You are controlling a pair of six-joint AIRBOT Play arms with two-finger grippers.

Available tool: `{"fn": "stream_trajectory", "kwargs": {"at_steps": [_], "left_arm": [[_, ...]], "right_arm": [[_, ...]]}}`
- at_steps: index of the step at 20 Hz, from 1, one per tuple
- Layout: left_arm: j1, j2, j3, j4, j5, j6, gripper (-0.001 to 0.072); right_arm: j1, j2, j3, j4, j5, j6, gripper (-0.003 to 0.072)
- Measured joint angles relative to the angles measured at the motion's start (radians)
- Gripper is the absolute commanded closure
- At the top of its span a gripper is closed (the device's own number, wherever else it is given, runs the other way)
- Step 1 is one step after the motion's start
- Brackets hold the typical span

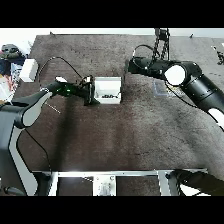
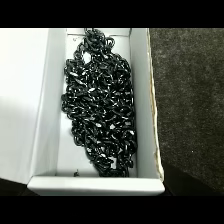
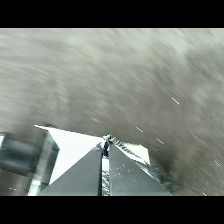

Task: Fold the box and place the chain.

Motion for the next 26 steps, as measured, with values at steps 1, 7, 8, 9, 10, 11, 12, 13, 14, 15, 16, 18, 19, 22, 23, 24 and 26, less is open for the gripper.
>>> {"fn": "stream_trajectory", "kwargs": {"at_steps": [1, 7, 8, 9, 10, 11, 12, 13, 14, 15, 16, 18, 19, 22, 23, 24, 26], "left_arm": [[0.000, 0.000, 0.000, 0.000, 0.000, 0.000, 0.0307], [0.000, 0.000, 0.000, 0.000, 0.000, 0.000, 0.0308], [0.000, 0.000, 0.000, 0.000, 0.000, 0.000, 0.0308], [0.000, 0.000, 0.000, 0.000, 0.000, 0.000, 0.0308], [0.000, 0.000, 0.000, 0.000, 0.000, 0.000, 0.0307], [0.000, 0.000, 0.000, 0.000, 0.000, 0.000, 0.0308], [0.000, 0.000, 0.000, 0.000, 0.000, 0.000, 0.0308], [0.000, 0.000, 0.000, 0.000, 0.000, 0.000, 0.0308], [0.000, 0.000, 0.000, 0.000, 0.000, 0.000, 0.0308], [0.000, 0.000, 0.000, 0.000, 0.000, 0.000, 0.0308], [0.000, 0.000, 0.000, 0.000, 0.000, 0.000, 0.0308], [0.000, 0.000, 0.000, 0.000, 0.000, 0.000, 0.0307], [0.000, 0.000, 0.000, 0.000, 0.000, 0.000, 0.0308], [0.000, 0.000, 0.000, 0.000, 0.000, 0.000, 0.0307], [0.000, 0.000, 0.000, 0.000, 0.000, 0.000, 0.0308], [0.000, 0.000, 0.000, 0.000, 0.000, 0.000, 0.0308], [0.000, 0.000, 0.000, 0.000, 0.000, 0.000, 0.0307]], "right_arm": [[0.011, 0.005, 0.009, -0.001, -0.002, -0.007, 0.0674], [0.090, 0.018, 0.061, 0.000, -0.047, -0.037, 0.0674], [0.103, 0.018, 0.065, 0.000, -0.053, -0.042, 0.0674], [0.111, 0.017, 0.069, 0.000, -0.067, -0.046, 0.0674], [0.117, 0.016, 0.072, 0.000, -0.079, -0.049, 0.0674], [0.122, 0.013, 0.074, 0.000, -0.082, -0.050, 0.0674], [0.127, 0.010, 0.075, 0.003, -0.083, -0.051, 0.0674], [0.131, 0.008, 0.077, 0.005, -0.090, -0.052, 0.0674], [0.134, 0.005, 0.078, 0.007, -0.097, -0.053, 0.0674], [0.135, 0.000, 0.078, 0.007, -0.096, -0.054, 0.0673], [0.136, -0.006, 0.078, 0.007, -0.095, -0.055, 0.0673], [0.139, -0.022, 0.078, 0.008, -0.088, -0.056, 0.0673], [0.140, -0.033, 0.078, 0.008, -0.074, -0.061, 0.0673], [0.140, -0.060, 0.078, -0.004, -0.043, -0.089, 0.0239], [0.140, -0.066, 0.078, -0.022, -0.035, -0.095, 0.0344], [0.139, -0.070, 0.078, -0.048, -0.032, -0.100, 0.0361], [0.122, -0.075, 0.078, -0.095, -0.021, -0.107, 0.0361]]}}
